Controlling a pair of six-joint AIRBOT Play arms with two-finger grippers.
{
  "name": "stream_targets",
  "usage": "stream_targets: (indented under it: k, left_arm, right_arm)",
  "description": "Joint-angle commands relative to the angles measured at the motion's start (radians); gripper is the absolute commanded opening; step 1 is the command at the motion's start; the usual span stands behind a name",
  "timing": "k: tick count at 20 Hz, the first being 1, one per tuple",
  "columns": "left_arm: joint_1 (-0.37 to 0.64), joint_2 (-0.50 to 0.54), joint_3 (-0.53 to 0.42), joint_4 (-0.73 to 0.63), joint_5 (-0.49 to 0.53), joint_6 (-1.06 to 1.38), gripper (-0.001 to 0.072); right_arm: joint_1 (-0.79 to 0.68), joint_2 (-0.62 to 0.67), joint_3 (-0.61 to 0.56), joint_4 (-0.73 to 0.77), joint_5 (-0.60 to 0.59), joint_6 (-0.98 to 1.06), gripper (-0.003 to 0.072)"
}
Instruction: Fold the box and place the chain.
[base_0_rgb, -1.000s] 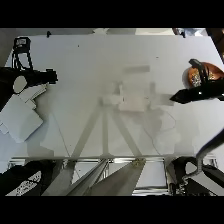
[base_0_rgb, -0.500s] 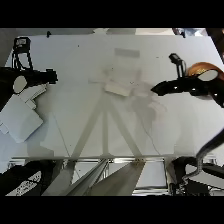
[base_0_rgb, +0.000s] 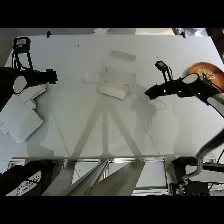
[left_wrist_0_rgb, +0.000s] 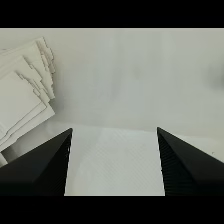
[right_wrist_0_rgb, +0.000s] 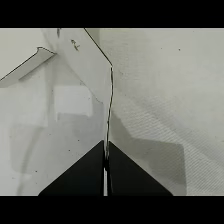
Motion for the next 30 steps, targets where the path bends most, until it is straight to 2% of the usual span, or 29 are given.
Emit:
stream_targets:
  k: [1,17,21,23,24,26,29,30]
  left_arm:
    - [0.001,-0.001,0.000,0.000,0.000,0.000,0.0569]
    - [0.002,-0.001,0.000,-0.004,0.032,0.007,0.0569]
    - [0.002,-0.001,0.000,-0.005,0.175,0.033,0.0570]
    - [0.002,-0.014,0.003,-0.022,0.262,0.155,0.0604]
    - [0.001,-0.034,0.016,-0.064,0.280,0.243,0.0617]
    - [0.002,-0.103,0.083,-0.271,0.249,0.531,0.0615]
    - [0.002,-0.259,0.262,-0.698,0.076,0.977,0.0604]
    - [0.002,-0.316,0.322,-0.814,0.019,1.114,0.0554]
  right_arm:
    - [0.003,-0.005,0.000,-0.010,0.004,-0.026,0.0014]
    - [0.003,-0.005,0.000,-0.013,0.003,-0.025,0.0016]
    - [0.003,-0.005,0.000,-0.013,0.003,-0.025,0.0016]
    - [0.003,-0.005,0.000,-0.013,0.003,-0.025,0.0016]
    - [0.003,-0.005,0.000,-0.013,0.003,-0.025,0.0016]
    - [0.003,-0.005,0.000,-0.013,0.003,-0.025,0.0016]
    - [0.003,-0.005,0.000,-0.013,0.003,-0.025,0.0016]
    - [0.003,-0.005,0.000,-0.013,0.003,-0.025,0.0016]
